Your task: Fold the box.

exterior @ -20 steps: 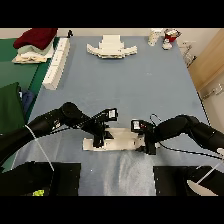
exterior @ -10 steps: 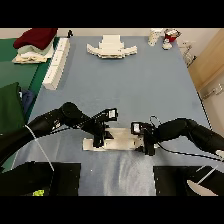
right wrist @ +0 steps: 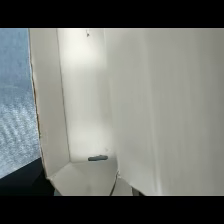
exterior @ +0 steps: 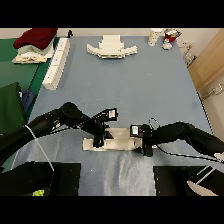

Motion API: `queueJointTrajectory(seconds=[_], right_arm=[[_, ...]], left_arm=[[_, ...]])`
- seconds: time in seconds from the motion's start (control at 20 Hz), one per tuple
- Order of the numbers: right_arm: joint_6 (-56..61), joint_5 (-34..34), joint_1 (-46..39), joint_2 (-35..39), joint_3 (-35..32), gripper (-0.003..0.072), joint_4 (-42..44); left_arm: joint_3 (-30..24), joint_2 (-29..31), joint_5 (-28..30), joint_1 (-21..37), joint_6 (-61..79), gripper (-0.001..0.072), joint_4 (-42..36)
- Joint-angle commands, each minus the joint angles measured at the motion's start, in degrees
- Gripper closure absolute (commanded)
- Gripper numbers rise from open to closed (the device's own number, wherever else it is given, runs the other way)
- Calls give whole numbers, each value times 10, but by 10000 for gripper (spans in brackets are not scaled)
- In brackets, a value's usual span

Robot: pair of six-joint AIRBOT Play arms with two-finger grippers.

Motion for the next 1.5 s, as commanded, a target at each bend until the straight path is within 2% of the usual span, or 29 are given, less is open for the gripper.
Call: queueJointTrajectory(seconds=[0.0,0.3,0.35,0.4,0.45,1.45], right_arm=[[-1,6,2,-6,-3,30,0],[-1,9,2,-11,-3,31,-3],[-1,9,2,-11,-3,69,-6],[-1,6,2,-11,-3,205,-8],[-1,5,2,-11,-3,214,-9],[0,5,1,-10,-2,214,-10]], left_arm=[[1,0,0,0,0,697,0],[1,0,0,0,0,697,0],[1,0,0,0,0,697,0],[1,0,0,0,0,697,0],[1,0,0,0,0,697,0],[1,0,0,0,0,697,0]])
